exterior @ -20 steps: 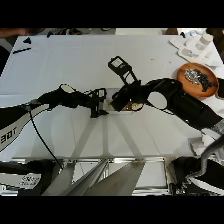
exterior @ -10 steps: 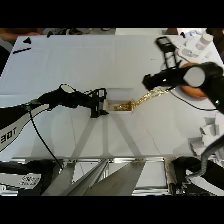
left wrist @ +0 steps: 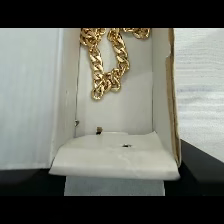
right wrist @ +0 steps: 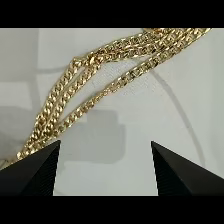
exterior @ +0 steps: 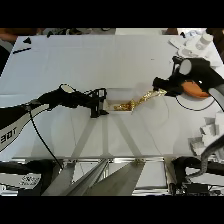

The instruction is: Fold the box and place the chain.

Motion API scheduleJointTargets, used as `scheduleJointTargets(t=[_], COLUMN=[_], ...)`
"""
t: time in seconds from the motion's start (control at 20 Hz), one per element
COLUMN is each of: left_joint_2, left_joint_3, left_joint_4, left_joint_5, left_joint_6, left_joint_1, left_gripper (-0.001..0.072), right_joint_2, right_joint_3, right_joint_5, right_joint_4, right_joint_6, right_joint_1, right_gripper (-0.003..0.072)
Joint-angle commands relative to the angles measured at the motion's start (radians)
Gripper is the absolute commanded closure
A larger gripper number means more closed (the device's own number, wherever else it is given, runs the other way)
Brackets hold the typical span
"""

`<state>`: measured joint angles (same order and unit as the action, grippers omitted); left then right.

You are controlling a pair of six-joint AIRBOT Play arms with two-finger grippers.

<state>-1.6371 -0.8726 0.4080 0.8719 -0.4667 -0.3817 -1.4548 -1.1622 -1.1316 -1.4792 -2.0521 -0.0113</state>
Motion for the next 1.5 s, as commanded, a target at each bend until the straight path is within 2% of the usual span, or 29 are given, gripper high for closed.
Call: scheduleJointTargets(t=[0.0,0.1,0.25,0.6,0.75,0.8,1.0,1.05,1.25,1.45], left_joint_2=[0.0,0.0,0.0,0.0,0.0,0.0,0.0,0.0,0.0,0.0], left_joint_3=[0.0,0.0,0.0,0.0,0.0,0.0,0.0,0.0,0.0,0.0], left_joint_4=[0.0,0.0,0.0,0.0,0.0,0.0,0.0,0.0,0.0,0.0], left_joint_5=[0.0,0.0,0.0,0.0,0.0,0.0,0.0,0.0,0.0,0.0], left_joint_6=[0.0,0.0,0.0,0.0,0.0,0.0,0.0,0.0,0.0,0.0], left_joint_1=[0.0,0.0,0.0,0.0,0.0,0.0,0.0,0.0,0.0,0.0], left_gripper=[0.0392,0.0392,0.0392,0.0392,0.0392,0.0392,0.0392,0.0392,0.0392,0.0392], right_joint_2=[-0.118,-0.143,-0.178,-0.248,-0.27,-0.275,-0.28,-0.28,-0.267,-0.216], right_joint_3=[-0.127,-0.141,-0.141,-0.141,-0.141,-0.141,-0.14,-0.14,-0.14,-0.14], right_joint_5=[-0.022,0.009,-0.04,-0.028,-0.027,-0.027,-0.028,-0.029,-0.06,-0.061], right_joint_4=[-0.051,-0.088,-0.183,-0.192,-0.191,-0.191,-0.192,-0.192,-0.192,-0.192], right_joint_6=[-0.213,-0.362,-0.517,-0.606,-0.618,-0.618,-0.64,-0.64,-0.632,-0.498], right_joint_1=[0.051,0.081,0.111,0.111,0.111,0.111,0.111,0.111,0.111,0.111], right_gripper=[0.0039,0.004,0.004,0.0041,0.0065,0.0142,0.0573,0.0656,0.0673,0.0672])
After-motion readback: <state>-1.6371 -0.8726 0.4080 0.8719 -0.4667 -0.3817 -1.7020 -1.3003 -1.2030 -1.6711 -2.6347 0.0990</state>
